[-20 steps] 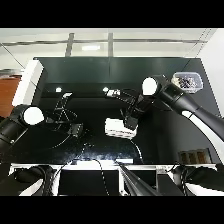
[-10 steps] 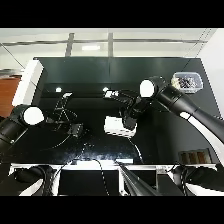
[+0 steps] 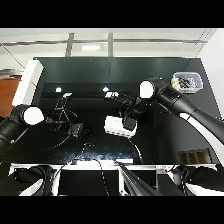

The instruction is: Fold the box and place the chain.

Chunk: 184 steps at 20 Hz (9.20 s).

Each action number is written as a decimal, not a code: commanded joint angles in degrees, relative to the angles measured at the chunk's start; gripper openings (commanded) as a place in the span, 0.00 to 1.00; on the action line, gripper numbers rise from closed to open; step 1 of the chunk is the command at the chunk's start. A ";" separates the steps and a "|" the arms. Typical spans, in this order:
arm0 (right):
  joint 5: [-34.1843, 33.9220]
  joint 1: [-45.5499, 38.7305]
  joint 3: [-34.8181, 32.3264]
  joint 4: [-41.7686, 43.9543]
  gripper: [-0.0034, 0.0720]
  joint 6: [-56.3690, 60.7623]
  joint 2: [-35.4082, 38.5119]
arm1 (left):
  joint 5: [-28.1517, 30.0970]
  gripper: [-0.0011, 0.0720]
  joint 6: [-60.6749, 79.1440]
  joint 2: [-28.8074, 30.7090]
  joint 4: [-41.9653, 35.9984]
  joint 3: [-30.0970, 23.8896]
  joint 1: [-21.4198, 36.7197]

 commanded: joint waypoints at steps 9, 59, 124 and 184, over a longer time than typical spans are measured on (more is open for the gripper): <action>3.63 1.62 1.18 -4.02 0.46 10.47 4.04 | 0.00 0.98 0.04 0.00 0.02 -0.02 0.04; -29.66 -8.02 -34.40 35.39 0.07 34.34 14.95 | 1.16 0.98 0.68 -1.99 0.00 -0.02 0.00; -10.38 -36.06 -29.77 18.47 0.07 29.88 33.64 | 13.64 0.99 86.75 -32.22 -30.88 16.87 -16.00; -16.55 -36.06 -29.77 18.62 0.07 29.55 33.62 | 11.67 0.51 66.95 -19.23 -8.74 7.04 76.00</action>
